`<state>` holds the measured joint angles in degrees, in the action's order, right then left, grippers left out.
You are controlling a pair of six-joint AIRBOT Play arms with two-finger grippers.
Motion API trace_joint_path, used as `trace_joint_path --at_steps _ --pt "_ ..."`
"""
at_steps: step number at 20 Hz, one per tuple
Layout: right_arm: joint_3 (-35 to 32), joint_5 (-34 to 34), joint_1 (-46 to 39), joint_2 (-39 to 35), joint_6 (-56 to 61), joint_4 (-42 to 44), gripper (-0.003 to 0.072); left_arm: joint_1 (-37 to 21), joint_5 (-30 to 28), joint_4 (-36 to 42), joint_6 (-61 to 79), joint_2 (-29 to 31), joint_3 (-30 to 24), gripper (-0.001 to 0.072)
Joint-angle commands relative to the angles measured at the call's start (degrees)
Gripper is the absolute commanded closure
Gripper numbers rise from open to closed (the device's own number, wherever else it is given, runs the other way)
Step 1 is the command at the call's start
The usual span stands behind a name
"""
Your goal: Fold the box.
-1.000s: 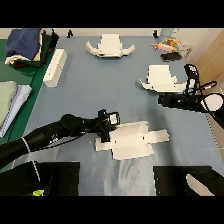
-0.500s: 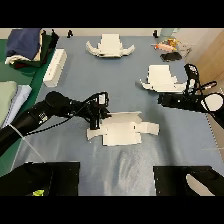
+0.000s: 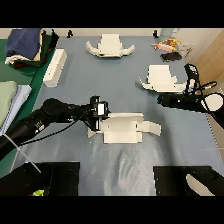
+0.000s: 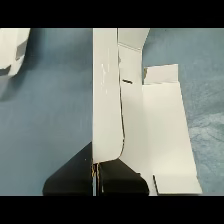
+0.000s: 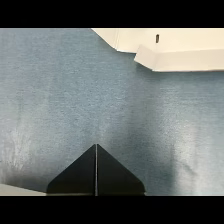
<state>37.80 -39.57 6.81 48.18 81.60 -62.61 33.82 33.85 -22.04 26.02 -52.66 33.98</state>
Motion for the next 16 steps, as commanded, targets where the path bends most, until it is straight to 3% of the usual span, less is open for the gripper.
trace_joint_path --at_steps 1,4,8,16 --pt "-0.02 -0.02 0.07 0.02 0.02 0.04 0.0682 0.50 -4.55 11.32 11.87 3.61 -4.55 0.0699" --pt "-0.02 0.07 0.07 0.02 0.02 0.04 0.0682 2.16 -5.55 12.22 13.60 4.46 -8.15 0.0699" --pt "-0.04 0.04 0.07 0.02 0.00 0.04 0.0682 8.15 -13.38 12.26 13.40 4.39 -12.07 0.0699" --pt "-0.04 0.11 0.07 0.02 0.00 0.07 0.0682 10.73 -13.73 17.18 13.07 0.09 -13.20 0.0695"
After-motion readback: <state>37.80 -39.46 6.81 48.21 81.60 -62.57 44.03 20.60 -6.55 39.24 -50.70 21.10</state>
